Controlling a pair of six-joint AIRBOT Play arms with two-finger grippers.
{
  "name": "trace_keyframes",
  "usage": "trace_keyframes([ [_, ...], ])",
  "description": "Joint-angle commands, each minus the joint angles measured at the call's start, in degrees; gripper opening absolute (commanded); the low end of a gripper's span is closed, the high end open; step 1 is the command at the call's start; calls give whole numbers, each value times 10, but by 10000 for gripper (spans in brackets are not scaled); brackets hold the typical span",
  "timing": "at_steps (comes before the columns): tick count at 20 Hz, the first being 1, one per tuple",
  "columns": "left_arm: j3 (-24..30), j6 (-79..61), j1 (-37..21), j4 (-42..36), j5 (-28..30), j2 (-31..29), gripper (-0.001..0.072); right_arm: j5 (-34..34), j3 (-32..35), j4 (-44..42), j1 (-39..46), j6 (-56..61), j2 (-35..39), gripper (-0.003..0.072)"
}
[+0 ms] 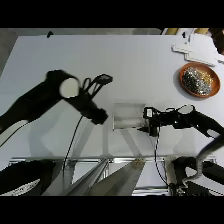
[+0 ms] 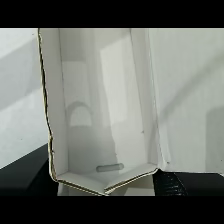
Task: Fold the box and place the chain.
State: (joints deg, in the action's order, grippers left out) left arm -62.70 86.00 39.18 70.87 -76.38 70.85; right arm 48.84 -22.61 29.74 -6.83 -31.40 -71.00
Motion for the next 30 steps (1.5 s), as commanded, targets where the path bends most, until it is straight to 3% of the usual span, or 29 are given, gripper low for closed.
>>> trace_keyframes([
  [1, 114, -345, -73, -66, 96, -64, 484, 0, 0, 0, 0, 0, 0, 322],
  [2, 148, -464, -93, -92, 145, -63, 527, 0, 0, 0, 0, 0, 0, 322],
  [4, 207, -695, -116, -151, 224, -47, 527, 0, 0, 0, 0, 0, 0, 322],
  [7, 236, -949, -122, -253, 268, 12, 534, 0, 0, 0, 0, 0, 0, 322],
  [9, 235, -1070, -120, -340, 289, 56, 671, 0, 0, 0, 0, 0, 0, 322],
  [10, 235, -1107, -119, -379, 296, 76, 695, 0, 0, 0, 0, 0, 0, 322],
  [13, 235, -1135, -109, -418, 299, 111, 695, 0, 0, 0, 0, 0, 0, 322],
  [23, 235, -1138, -59, -474, 307, 117, 695, 0, 0, 0, 0, 0, 0, 322],
  [30, 235, -1028, -47, -466, 308, 124, 696, 0, 0, 0, 0, 0, 0, 322],
])
